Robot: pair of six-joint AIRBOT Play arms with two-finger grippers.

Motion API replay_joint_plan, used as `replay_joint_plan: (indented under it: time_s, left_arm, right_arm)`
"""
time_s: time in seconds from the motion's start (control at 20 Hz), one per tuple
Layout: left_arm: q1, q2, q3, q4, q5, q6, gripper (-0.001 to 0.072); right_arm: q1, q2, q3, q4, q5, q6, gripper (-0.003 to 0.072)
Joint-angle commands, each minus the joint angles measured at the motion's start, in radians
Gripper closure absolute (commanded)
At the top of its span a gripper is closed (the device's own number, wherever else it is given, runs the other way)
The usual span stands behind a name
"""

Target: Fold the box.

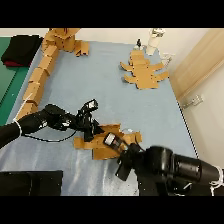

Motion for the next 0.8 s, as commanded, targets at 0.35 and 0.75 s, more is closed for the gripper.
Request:
replay_joint_plan:
  time_s: [0.35,0.75]
  left_arm:
    - [-0.002,0.000,0.000,0.000,0.000,0.000,0.0697]
    - [-0.002,0.000,0.000,0.000,0.000,0.000,0.0697]
  right_arm:
    - [0.142,-0.148,-0.043,-0.394,0.076,0.021,0.0226]
    - [0.142,-0.227,-0.035,-0.523,0.121,0.029,0.0237]
